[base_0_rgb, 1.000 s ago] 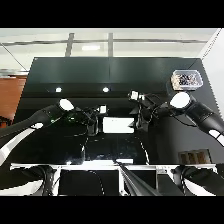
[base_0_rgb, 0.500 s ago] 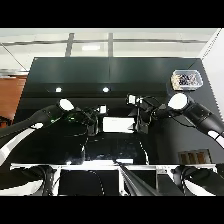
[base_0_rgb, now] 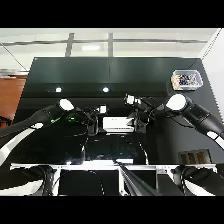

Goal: Fold the box and place the chain.

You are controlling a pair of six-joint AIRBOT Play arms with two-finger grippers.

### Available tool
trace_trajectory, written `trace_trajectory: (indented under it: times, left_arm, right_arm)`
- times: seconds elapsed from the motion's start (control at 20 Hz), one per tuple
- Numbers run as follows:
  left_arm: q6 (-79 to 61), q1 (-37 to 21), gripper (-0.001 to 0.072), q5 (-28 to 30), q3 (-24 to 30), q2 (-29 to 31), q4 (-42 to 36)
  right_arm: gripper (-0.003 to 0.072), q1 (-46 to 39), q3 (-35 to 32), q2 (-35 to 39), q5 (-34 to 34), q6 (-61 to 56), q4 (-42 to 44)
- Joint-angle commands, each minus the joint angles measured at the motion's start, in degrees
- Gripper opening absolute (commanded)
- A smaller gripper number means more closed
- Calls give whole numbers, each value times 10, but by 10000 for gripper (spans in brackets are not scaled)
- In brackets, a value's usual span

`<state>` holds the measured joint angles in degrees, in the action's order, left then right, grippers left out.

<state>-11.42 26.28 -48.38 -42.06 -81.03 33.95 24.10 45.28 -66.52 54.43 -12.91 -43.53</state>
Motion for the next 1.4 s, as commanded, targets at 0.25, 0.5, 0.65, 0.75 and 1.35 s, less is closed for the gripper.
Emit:
trace_trajectory:
  times: [0.25,0.5,0.65,0.75,1.35]
  left_arm:
    - [-2,0,347,-1,0,0,0]
    - [-2,0,347,-1,0,0,0]
    - [-2,0,346,-1,0,0,0]
    - [-2,0,347,-1,0,0,0]
    - [-2,0,347,-1,0,0,0]
  right_arm:
    - [301,1,0,0,-6,-32,-1]
    - [301,1,0,-1,-2,-38,-3]
    - [301,1,0,-2,-2,-38,-3]
    - [302,1,0,-2,0,-38,-3]
    - [302,5,0,-16,1,-40,-5]
